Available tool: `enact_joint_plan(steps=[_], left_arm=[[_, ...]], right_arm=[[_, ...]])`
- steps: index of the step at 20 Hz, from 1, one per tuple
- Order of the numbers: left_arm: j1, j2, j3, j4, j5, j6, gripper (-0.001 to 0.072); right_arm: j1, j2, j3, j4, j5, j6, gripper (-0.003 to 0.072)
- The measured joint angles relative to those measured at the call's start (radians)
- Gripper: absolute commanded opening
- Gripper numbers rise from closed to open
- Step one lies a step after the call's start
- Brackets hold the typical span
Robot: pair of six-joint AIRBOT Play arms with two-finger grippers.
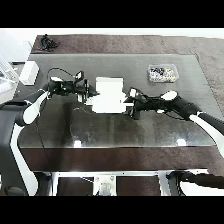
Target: Fold the box and place the chain.
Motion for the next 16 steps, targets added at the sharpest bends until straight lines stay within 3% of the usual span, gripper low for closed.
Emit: enact_joint_plan(steps=[7,16], left_arm=[[0.0,0.0,0.0,0.0,0.0,0.0,0.002],[0.0,0.0,0.0,0.0,0.0,0.0,0.002]], right_arm=[[0.089,-0.036,-0.005,-0.075,-0.137,-0.001,0.0636],[0.106,-0.072,-0.004,-0.006,-0.264,-0.002,0.0636]])
